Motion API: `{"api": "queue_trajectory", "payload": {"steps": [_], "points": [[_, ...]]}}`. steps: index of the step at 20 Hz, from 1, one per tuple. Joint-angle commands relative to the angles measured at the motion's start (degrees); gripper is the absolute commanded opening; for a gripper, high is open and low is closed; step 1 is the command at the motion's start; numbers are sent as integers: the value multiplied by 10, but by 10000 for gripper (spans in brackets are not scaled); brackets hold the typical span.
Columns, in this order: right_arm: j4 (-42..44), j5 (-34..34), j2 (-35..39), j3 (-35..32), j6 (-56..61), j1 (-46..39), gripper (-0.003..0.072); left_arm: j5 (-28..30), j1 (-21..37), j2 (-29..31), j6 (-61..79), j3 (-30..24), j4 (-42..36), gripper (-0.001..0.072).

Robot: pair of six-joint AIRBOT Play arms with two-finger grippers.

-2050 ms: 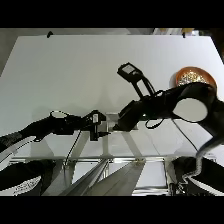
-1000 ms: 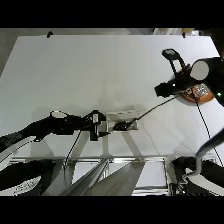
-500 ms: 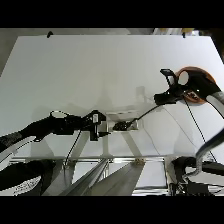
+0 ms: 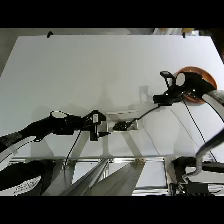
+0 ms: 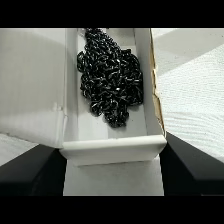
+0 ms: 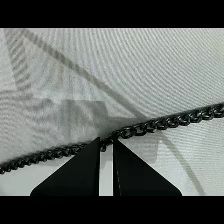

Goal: Fold the box and place the chain.

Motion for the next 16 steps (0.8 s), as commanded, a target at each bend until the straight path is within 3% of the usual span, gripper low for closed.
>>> {"api": "queue_trajectory", "payload": {"steps": [1,10,16], "points": [[-6,10,40,1,-18,16,16,0,0,0,0,0,0,203],[17,103,277,1,-17,130,16,0,0,0,0,0,0,203],[147,73,379,0,-15,225,17,0,0,0,0,0,0,203]]}}
